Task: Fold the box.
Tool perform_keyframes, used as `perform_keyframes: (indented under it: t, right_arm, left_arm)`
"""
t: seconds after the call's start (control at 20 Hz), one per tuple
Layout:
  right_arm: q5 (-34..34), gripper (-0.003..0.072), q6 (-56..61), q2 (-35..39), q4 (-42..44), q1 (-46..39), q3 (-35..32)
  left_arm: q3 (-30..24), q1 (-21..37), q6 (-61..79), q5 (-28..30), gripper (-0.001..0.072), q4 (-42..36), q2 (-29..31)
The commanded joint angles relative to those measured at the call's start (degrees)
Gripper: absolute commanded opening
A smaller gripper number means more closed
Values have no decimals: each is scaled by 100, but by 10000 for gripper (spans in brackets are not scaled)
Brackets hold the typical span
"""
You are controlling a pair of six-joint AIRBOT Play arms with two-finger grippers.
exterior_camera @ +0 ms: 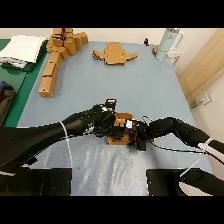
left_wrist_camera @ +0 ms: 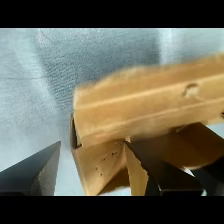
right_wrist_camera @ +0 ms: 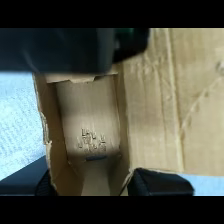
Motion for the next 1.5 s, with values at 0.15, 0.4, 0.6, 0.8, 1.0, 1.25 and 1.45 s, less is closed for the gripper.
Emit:
perform_keyframes:
  t: [0.15,0.4,0.6,0.8,1.0,1.25,1.45]
  right_arm:
    - [0,503,0,2,2,4,2]
    - [0,502,0,2,0,4,2]
    - [0,502,0,2,2,4,2]
    - [0,502,0,2,2,4,2]
    - [0,502,-2,2,0,4,2]
    - [0,503,0,2,0,4,2]
    - [0,502,0,2,2,4,2]
  left_arm:
    - [140,-26,-48,33,596,55,-254]
    - [140,-24,-144,39,568,79,-278]
    - [203,-103,-177,101,340,81,-332]
    - [212,-111,-374,-50,227,232,-330]
    - [212,-114,-372,105,31,216,-330]
    - [212,-133,-363,2,34,197,-330]
    - [212,-133,-339,0,401,179,-328]
